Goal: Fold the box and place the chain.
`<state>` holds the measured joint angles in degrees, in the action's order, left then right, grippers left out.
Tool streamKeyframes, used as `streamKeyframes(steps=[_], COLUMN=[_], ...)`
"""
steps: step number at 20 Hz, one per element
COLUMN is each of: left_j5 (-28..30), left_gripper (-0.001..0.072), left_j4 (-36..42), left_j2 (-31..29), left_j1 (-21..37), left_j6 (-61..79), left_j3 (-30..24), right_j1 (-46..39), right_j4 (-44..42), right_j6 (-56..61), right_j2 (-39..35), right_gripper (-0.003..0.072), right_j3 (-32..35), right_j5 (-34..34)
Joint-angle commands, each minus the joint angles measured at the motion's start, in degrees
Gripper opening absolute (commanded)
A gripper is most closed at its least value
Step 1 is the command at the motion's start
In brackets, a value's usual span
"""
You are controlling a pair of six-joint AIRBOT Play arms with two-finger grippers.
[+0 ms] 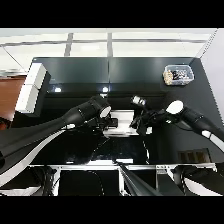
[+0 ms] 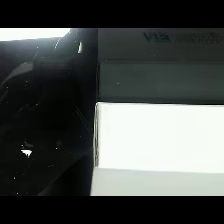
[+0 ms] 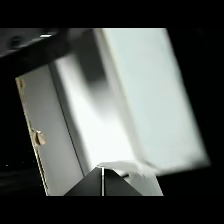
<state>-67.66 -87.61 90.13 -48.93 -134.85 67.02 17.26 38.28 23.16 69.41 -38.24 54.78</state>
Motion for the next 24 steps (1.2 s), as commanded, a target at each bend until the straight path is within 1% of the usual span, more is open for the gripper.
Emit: streamKeyframes(steps=[1, 2, 4, 6, 8, 11, 13, 14, 16, 18, 19, 20, 21, 23, 24], left_j5=[-0.04, -0.04, -0.04, -0.02, 0.09, 0.09, 0.09, 0.09, 0.09, 0.07, 0.07, 0.07, 0.07, 0.07, 0.07], left_gripper=[0.0024, 0.0024, 0.0024, 0.0024, 0.0024, 0.0024, 0.0024, 0.0024, 0.0024, 0.0024, 0.0024, 0.0024, 0.0024, 0.0024, 0.0024], left_j4=[-0.02, -0.02, 0.0, 0.0, -0.02, 0.0, 0.0, 0.0, 0.0, 0.0, 0.02, 0.0, 0.0, 0.0, 0.0], left_j2=[0.02, 0.02, 0.02, 0.02, 0.02, 0.02, 0.02, 0.02, 0.02, 0.02, 0.02, 0.02, 0.02, 0.02, 0.02], left_j1=[0.04, 0.04, 0.04, 0.04, 0.04, 0.04, 0.04, 0.04, 0.04, 0.04, 0.04, 0.04, 0.04, 0.04, 0.04], left_j6=[0.02, 0.02, 0.02, 0.02, 0.02, 0.02, 0.02, 0.02, 0.02, 0.02, 0.02, 0.02, 0.02, 0.02, 0.02], left_j3=[0.07, 0.07, 0.07, 0.07, 0.07, 0.07, 0.07, 0.07, 0.07, 0.07, 0.07, 0.07, 0.07, 0.07, 0.07], right_j1=[-8.63, -13.0, -23.67, -33.0, -37.66, -35.85, -31.67, -29.22, -23.69, -19.58, -18.18, -17.0, -16.24, -16.06, -16.06], right_j4=[9.94, 11.23, 14.29, 13.09, 10.91, 8.5, 6.78, 4.46, -3.23, -12.22, -15.23, -16.74, -16.44, -16.87, -16.61], right_j6=[28.46, 31.98, 38.97, 45.13, 46.97, 46.58, 45.4, 43.58, 38.82, 33.55, 31.69, 29.38, 28.44, 28.46, 28.44], right_j2=[-4.04, -5.53, -7.08, -6.99, -6.84, -5.38, -2.82, -1.31, 1.73, 3.37, 3.74, 3.78, 3.78, 3.76, 3.78], right_gripper=[0.0017, 0.0017, 0.0018, 0.0018, 0.0017, 0.0018, 0.0018, 0.0018, 0.0018, 0.0018, 0.0018, 0.0019, 0.0018, 0.0024, 0.0221], right_j3=[-5.51, -6.51, -6.34, -3.76, 0.37, 8.07, 11.82, 12.57, 12.63, 12.63, 12.46, 12.02, 11.08, 8.48, 6.84], right_j5=[16.0, 18.4, 17.07, 13.38, 12.55, 11.45, 8.87, 7.85, 5.66, 3.3, 2.51, 1.99, 2.27, 4.96, 7.65])
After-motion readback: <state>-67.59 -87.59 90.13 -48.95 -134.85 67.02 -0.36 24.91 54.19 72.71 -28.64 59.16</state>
